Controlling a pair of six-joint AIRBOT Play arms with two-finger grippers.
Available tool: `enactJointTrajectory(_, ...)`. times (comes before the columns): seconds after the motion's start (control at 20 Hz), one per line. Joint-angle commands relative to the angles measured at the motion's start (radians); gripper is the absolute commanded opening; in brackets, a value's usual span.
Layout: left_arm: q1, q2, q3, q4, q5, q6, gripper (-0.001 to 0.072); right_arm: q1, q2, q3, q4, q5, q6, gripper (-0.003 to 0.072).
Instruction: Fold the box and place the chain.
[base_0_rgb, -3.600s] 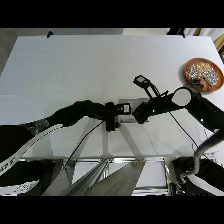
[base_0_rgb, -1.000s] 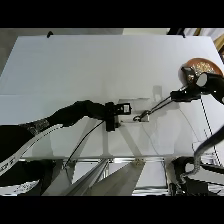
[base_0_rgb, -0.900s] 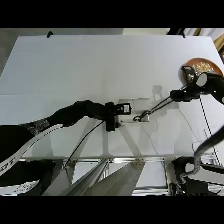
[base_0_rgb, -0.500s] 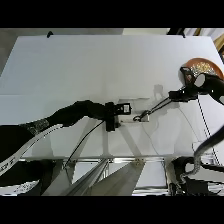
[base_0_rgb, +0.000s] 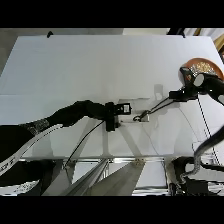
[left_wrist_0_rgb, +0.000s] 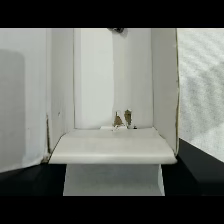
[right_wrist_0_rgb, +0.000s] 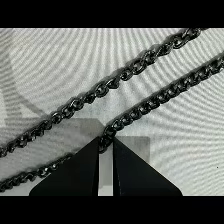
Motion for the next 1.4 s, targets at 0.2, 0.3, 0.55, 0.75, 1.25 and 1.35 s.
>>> enactJointTrajectory(0.2, 0.001, 0.001, 0.0, 0.0, 0.0, 0.0, 0.0152, 0.029, 0.247, 0.001, 0.011, 0.1, -0.009, 0.0012)
enactJointTrajectory(0.3, 0.0, 0.001, 0.0, 0.0, 0.001, 0.0, 0.0152, 0.05, 0.351, 0.001, 0.016, 0.12, -0.011, 0.0012)
enactJointTrajectory(0.55, 0.0, 0.001, 0.0, 0.0, 0.002, 0.0, 0.0152, 0.146, 0.547, 0.001, 0.141, 0.207, -0.095, 0.0012)
enactJointTrajectory(0.75, 0.0, 0.001, 0.0, 0.0, 0.0, 0.0, 0.0152, 0.262, 0.626, 0.001, 0.229, 0.242, -0.108, 0.0012)
enactJointTrajectory(1.25, -0.001, 0.001, 0.0, 0.0, 0.001, 0.0, 0.0152, 0.557, 0.647, 0.001, 0.332, 0.24, -0.079, 0.0012)
enactJointTrajectory(1.35, 0.0, 0.001, 0.0, 0.0, 0.0, 0.0, 0.0152, 0.589, 0.647, 0.001, 0.356, 0.22, -0.078, 0.0012)
